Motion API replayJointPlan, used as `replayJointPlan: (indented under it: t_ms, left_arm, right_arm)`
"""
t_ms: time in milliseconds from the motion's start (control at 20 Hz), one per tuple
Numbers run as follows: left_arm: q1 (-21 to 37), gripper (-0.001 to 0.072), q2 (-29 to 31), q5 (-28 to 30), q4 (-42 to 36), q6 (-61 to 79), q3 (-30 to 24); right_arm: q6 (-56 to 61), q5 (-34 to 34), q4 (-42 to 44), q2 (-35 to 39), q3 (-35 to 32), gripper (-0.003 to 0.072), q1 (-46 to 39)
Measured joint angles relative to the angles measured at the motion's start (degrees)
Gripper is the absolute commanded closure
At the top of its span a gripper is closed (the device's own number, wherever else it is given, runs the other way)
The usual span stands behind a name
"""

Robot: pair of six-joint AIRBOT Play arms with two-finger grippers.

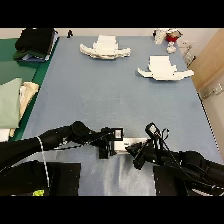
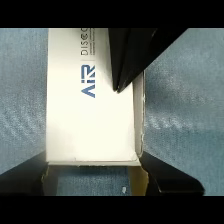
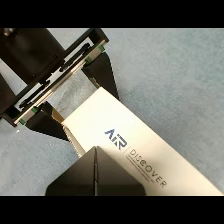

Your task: Fold the box.

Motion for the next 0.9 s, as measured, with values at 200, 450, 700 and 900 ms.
replayJointPlan:
  t_ms: [200, 450, 700, 900]
  left_arm:
    - [0.00, 0.0243, 0.00, 0.00, -0.02, -0.02, 0.00]
    - [0.00, 0.0244, 0.00, -0.15, -0.09, -0.11, 0.00]
    - [0.00, 0.0243, 0.00, -0.15, -0.17, -0.22, 0.00]
    - [0.00, 0.0243, 0.00, -0.09, -0.11, -0.11, 0.00]
  right_arm:
    - [0.00, -0.20, -0.20, 0.00, 0.00, 0.0667, 0.00]
    - [0.04, -2.05, -0.63, 0.39, 1.60, 0.0663, 0.00]
    - [0.07, -3.34, -3.32, 0.68, 5.57, 0.0663, 0.07]
    - [0.04, -8.35, -8.22, 0.72, 9.90, 0.0669, -0.46]
